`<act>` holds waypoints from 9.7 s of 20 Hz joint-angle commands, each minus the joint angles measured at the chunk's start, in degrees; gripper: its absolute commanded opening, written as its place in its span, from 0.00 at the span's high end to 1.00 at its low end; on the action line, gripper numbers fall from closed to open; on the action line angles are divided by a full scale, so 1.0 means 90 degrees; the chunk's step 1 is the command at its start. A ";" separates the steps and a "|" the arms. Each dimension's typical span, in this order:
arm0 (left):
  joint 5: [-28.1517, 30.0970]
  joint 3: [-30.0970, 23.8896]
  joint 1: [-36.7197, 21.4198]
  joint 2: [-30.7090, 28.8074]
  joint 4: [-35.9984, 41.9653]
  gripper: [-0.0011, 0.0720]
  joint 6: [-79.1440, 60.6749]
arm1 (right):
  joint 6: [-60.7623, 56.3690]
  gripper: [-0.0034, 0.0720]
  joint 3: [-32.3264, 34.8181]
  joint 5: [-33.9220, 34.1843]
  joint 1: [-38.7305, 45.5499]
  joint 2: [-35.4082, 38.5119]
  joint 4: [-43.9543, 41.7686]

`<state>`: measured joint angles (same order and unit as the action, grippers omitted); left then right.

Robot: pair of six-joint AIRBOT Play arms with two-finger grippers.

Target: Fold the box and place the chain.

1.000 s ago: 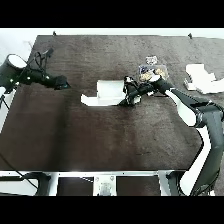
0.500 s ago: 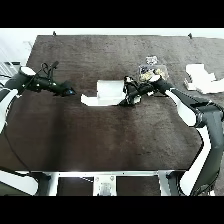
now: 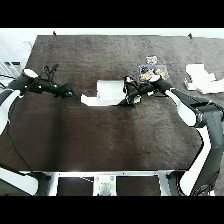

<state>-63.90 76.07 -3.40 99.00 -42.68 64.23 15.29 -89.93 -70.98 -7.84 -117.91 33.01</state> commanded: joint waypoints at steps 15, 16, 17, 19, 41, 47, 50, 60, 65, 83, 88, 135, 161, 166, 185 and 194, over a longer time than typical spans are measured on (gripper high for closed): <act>0.0158 -0.0202 0.0374 0.0648 0.1044 0.96 -0.0238 | -0.0002 0.24 0.0000 0.0000 -0.0005 -0.0002 -0.0002; 0.0163 -0.0202 0.0442 0.0695 0.1061 0.96 -0.0236 | -0.0002 0.24 0.0000 -0.0002 -0.0005 -0.0002 -0.0002; 0.0194 -0.0202 0.0515 0.0719 0.1105 0.96 -0.0243 | -0.0002 0.24 0.0000 0.0000 -0.0005 -0.0002 -0.0002; 0.0311 -0.0202 0.0668 0.0719 0.1195 0.96 -0.0240 | -0.0002 0.24 0.0000 0.0000 -0.0005 -0.0002 -0.0002; -0.0170 -0.0199 0.0976 0.0687 0.2922 0.56 -0.1100 | -0.0002 0.24 0.0000 0.0000 -0.0005 -0.0002 -0.0002; -0.0355 -0.0199 0.0984 0.0685 0.2936 0.54 -0.1093 | -0.0002 0.24 0.0000 0.0000 -0.0005 -0.0002 -0.0002; -0.0347 -0.0199 0.0996 0.0687 0.2892 0.47 -0.1090 | -0.0002 0.24 0.0000 0.0000 -0.0005 -0.0002 -0.0002; 0.0170 0.0338 0.1299 0.0653 0.1683 0.47 -0.0002 | -0.0002 0.24 0.0000 0.0000 -0.0005 -0.0002 -0.0002; 0.0493 0.0578 0.1644 0.0624 0.1056 0.47 0.0549 | -0.0002 0.24 0.0000 0.0000 -0.0005 -0.0002 -0.0002; 0.0726 0.1668 0.2936 0.0627 -0.2623 0.47 0.3859 | -0.0002 0.24 0.0000 0.0000 -0.0005 -0.0002 -0.0002; 0.0578 0.1698 0.3128 0.0629 -0.2939 0.47 0.4323 | -0.0002 0.24 0.0000 0.0000 -0.0005 -0.0002 -0.0002; -0.2166 0.4403 0.3429 0.2263 -0.4578 0.47 0.5003 | -0.0002 0.24 0.0000 0.0000 -0.0005 -0.0002 -0.0002; -0.2191 0.4425 0.3422 0.1974 -0.4250 0.72 0.4860 | -0.0002 0.24 0.0000 0.0000 -0.0005 -0.0002 -0.0002; -0.2599 0.4449 0.3422 0.1858 -0.4418 0.26 0.4881 | -0.0002 0.24 0.0000 0.0000 -0.0005 -0.0002 -0.0002; -0.1756 0.4476 0.3184 -0.0107 -0.4571 0.14 0.2846 | -0.0002 0.24 0.0000 0.0000 -0.0005 -0.0002 -0.0002; -0.1056 0.3308 0.1766 -0.0279 -0.1719 0.14 -0.2671 | 0.0000 0.24 0.0000 0.0000 -0.0005 -0.0002 -0.0002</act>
<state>-78.15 110.69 16.93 96.88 -71.53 61.19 15.27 -89.93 -70.98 -7.84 -117.95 33.01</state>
